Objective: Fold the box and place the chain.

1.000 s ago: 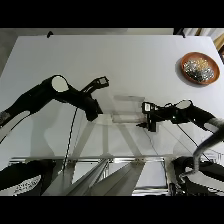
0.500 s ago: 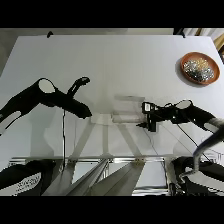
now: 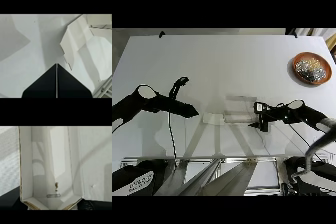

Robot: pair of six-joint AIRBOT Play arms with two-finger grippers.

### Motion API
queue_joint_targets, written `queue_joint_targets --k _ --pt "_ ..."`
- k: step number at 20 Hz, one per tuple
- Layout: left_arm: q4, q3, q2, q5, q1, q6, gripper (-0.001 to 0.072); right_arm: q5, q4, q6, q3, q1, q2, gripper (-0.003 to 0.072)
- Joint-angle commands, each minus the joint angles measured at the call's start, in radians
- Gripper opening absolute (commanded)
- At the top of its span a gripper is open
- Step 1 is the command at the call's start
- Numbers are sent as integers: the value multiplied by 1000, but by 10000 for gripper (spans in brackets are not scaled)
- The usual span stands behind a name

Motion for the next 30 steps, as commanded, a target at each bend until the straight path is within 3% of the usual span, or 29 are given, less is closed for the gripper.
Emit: queue_joint_targets --k 1,7,15,24,30 --pt "-16 -15 -12 16 -10 -27 3 0 0 0 1 -1 0 471" --pt "-69 -15 -63 53 -61 -27 3 0 0 0 1 -1 0 471" --pt "-42 -15 -92 46 -78 -110 3 0 0 0 1 -1 0 471" --pt "-123 -14 -102 131 -222 -109 4 0 0 0 1 -1 0 471" --pt "-229 -4 -101 153 -249 -69 24 0 0 0 1 -1 0 471"
